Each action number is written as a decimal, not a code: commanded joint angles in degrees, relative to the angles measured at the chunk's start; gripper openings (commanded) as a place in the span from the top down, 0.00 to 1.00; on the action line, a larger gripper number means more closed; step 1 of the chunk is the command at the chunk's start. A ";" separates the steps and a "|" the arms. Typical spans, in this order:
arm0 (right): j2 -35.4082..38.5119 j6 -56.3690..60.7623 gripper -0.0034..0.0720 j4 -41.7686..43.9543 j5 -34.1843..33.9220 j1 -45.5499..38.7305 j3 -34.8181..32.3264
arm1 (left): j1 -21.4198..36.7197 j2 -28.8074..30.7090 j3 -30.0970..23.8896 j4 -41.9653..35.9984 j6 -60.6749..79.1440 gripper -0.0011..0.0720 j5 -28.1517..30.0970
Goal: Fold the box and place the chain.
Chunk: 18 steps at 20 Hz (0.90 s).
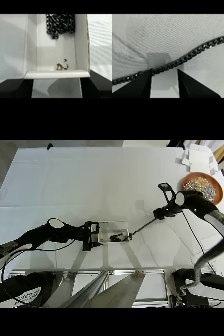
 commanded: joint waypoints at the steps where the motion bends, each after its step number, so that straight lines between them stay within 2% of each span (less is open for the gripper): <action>1: -0.22 0.17 0.60 -0.15 -1.70 -0.04 -1.46 | 0.04 0.02 0.02 0.02 0.00 0.64 0.02; 2: -0.22 0.17 0.74 -0.15 -2.10 -0.04 -1.49 | 0.04 0.02 0.02 0.02 0.00 0.64 0.00; 4: -0.15 0.15 0.94 -0.15 -2.12 -0.04 -1.49 | 0.04 0.02 0.02 0.02 0.00 0.64 0.02; 7: 2.19 0.15 0.94 -0.15 -2.21 -0.04 -1.49 | 0.04 0.00 0.02 0.02 0.00 0.64 0.00; 11: 9.44 0.13 0.94 0.15 -1.16 -0.04 -1.49 | 0.04 0.00 0.02 0.04 0.00 0.64 0.02; 15: 20.68 -0.61 0.94 3.69 2.12 -0.04 -1.49 | 0.04 0.02 0.02 0.02 0.02 0.64 0.00; 18: 30.47 -5.42 0.94 10.54 4.87 -0.04 -1.46 | 0.04 0.02 0.02 0.02 0.00 0.64 0.00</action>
